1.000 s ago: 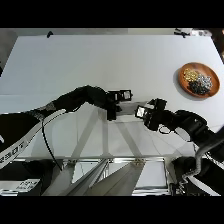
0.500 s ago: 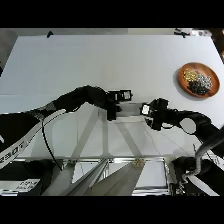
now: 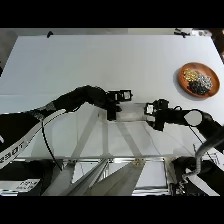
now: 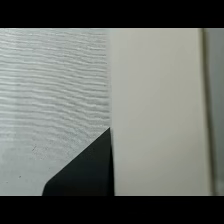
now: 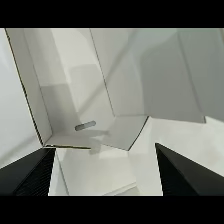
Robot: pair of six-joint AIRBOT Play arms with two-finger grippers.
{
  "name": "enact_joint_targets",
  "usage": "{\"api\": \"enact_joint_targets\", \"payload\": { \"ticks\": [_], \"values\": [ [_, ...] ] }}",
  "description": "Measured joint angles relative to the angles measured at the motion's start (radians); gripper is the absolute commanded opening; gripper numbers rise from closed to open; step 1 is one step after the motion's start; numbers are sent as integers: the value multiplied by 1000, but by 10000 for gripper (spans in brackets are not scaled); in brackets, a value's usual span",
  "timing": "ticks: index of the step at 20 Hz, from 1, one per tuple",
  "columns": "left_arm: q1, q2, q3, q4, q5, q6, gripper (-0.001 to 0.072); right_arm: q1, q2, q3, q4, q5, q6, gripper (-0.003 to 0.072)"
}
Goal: Fold the box and place the chain.
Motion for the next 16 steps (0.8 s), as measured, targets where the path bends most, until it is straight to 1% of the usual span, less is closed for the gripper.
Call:
{"api": "enact_joint_targets", "payload": {
  "ticks": [5, 7, 11, 16],
  "values": [
    [0, 0, 0, 2, 1, 1, 15, -14, -9, 0, 68, 45, -60, 696],
    [0, 0, 0, 2, 1, 1, 15, -16, -10, 0, 50, 74, -57, 697],
    [0, 0, 0, 0, 1, 0, 15, -17, -10, 0, -47, 123, 7, 698],
    [0, 0, 0, 0, 1, 0, 15, -17, -10, 0, -60, 166, 59, 698]
  ]
}}
